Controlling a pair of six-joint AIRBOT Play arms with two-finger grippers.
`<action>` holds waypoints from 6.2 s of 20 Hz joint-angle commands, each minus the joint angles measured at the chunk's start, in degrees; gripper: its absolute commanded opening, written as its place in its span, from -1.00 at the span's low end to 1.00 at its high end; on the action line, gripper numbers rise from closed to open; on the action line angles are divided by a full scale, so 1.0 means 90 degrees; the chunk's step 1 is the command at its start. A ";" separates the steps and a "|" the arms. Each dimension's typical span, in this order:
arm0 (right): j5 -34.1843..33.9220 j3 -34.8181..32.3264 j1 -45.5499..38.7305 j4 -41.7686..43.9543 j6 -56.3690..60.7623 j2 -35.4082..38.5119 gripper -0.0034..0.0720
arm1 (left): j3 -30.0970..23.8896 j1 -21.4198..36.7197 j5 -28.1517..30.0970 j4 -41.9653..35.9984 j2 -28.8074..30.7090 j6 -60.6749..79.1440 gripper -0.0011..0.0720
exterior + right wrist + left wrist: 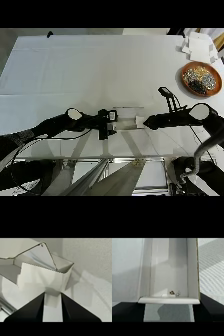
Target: Fold the box and place the chain.
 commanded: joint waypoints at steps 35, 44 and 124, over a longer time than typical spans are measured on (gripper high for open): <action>-0.0427 0.1025 0.2125 -0.2030 0.2652 -0.1185 0.18 | 0.0002 0.0005 0.0002 0.0002 0.0002 0.0000 0.16; -0.0172 0.1251 0.2463 -0.3007 0.3536 -0.1324 0.18 | 0.0002 0.0005 0.0000 0.0002 0.0002 0.0002 0.16; 0.0053 0.1685 0.2951 -0.4063 0.4782 -0.2140 0.10 | 0.0002 0.0005 0.0000 0.0002 0.0002 0.0002 0.16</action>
